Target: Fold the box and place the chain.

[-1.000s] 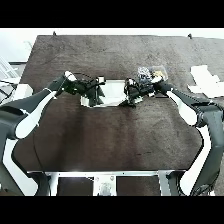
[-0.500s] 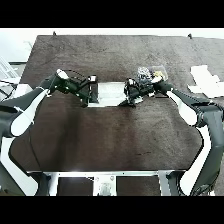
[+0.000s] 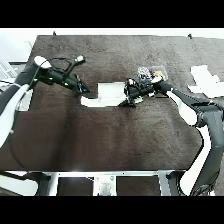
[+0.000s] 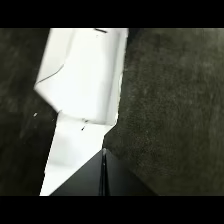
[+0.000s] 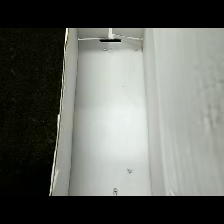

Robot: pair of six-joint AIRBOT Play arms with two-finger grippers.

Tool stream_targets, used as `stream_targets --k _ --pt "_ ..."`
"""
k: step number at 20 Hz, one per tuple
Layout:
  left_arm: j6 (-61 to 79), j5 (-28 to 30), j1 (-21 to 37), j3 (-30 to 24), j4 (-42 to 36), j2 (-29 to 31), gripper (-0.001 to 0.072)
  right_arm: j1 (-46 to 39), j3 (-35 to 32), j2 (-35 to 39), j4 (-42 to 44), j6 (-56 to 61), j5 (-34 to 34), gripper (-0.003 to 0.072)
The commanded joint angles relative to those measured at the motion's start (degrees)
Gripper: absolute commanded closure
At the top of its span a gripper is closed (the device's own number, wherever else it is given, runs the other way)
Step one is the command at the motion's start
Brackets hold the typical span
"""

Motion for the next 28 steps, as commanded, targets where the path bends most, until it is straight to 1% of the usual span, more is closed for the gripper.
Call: stream_targets --k 1,2,3,5,7,9,10,11,12,14,16,18,23,24,28 --pt "-15.34 7.54 3.17 -7.63 0.15 8.44 0.0694 0.07 -0.02 0.0 0.0 -0.04 0.02 0.0249" --pt "-18.51 9.42 4.68 -11.47 -1.07 11.28 0.0694 0.07 -0.02 0.0 0.0 -0.04 0.02 0.0249" --pt "-20.26 9.81 5.92 -14.71 -1.66 13.4 0.0693 0.07 -0.02 0.0 0.0 -0.04 0.02 0.0249" --pt "-25.73 9.68 7.8 -19.61 -1.62 15.56 0.0691 0.07 -0.02 0.0 0.0 -0.04 0.0 0.0249" --pt "-28.41 9.88 7.98 -22.18 -1.7 15.54 0.069 0.07 -0.02 0.0 0.0 -0.04 0.02 0.0249" --pt "-28.2 10.25 7.98 -23.98 -2.19 15.54 0.069 0.07 -0.02 0.0 0.0 -0.04 0.02 0.0248" --pt "-28.46 10.54 7.98 -24.24 -2.23 15.54 0.069 0.07 -0.02 0.0 0.0 -0.04 0.0 0.0249" --pt "-32.13 11.76 7.98 -24.24 -0.79 15.43 0.0689 0.07 -0.02 0.0 0.0 -0.04 0.0 0.0249" --pt "-36.54 13.44 7.98 -24.24 1.66 15.37 0.069 0.07 -0.02 0.0 0.0 -0.04 0.0 0.0249" --pt "-44.92 14.91 7.98 -24.24 6.23 15.06 0.0689 0.07 -0.02 0.0 0.0 -0.04 0.0 0.0249" --pt "-47.82 15.87 7.98 -24.24 6.93 13.57 0.0689 0.07 -0.02 0.0 0.0 -0.04 0.02 0.0249" --pt "-47.25 16.26 7.98 -24.22 4.11 10.8 0.069 0.07 -0.02 0.0 0.0 -0.04 0.02 0.0248" --pt "-37.48 16.44 7.91 -24.17 -11.08 1.73 0.069 0.07 -0.02 0.0 0.0 -0.04 0.02 0.0248" --pt "-36.28 16.5 7.74 -24.17 -12.57 0.44 0.0689 0.07 -0.02 0.0 0.0 -0.04 0.02 0.0248" --pt "-35.41 19.91 5.09 -23.39 -12.79 -2.97 0.0689 0.07 -0.02 0.0 0.0 -0.04 0.0 0.0248"
